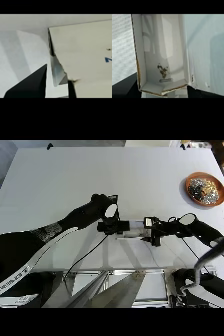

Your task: Fold the box and place the chain.

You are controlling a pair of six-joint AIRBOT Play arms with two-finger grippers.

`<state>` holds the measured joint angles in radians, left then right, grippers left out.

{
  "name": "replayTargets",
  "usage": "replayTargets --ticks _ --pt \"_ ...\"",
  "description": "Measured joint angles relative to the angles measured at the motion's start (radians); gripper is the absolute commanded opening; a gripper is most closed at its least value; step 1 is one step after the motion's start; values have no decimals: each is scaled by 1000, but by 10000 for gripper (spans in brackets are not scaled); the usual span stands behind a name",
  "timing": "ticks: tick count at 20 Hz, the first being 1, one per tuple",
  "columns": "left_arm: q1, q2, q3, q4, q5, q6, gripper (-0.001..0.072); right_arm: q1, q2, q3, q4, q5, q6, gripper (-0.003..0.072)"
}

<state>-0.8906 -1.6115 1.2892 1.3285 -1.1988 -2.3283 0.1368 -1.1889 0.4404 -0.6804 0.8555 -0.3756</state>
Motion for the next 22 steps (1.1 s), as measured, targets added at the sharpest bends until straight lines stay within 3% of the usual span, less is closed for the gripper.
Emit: replayTargets --ticks 6,15,18,20,21,22 --pt "-39 -17 8 106 34 -84 273 0 0 0 0 0 0 316" --pt "-75 -64 -3 100 62 -138 267 0 0 0 0 0 0 316" --pt "-80 -68 -13 93 70 -153 127 0 0 0 0 0 0 316" --pt "-82 -69 -16 94 72 -159 124 0 0 0 0 0 0 316" --pt "-82 -69 -18 93 75 -161 37 0 0 0 0 0 1 316" --pt "-82 -69 -18 93 74 -163 1 0 0 0 0 1 1 316"
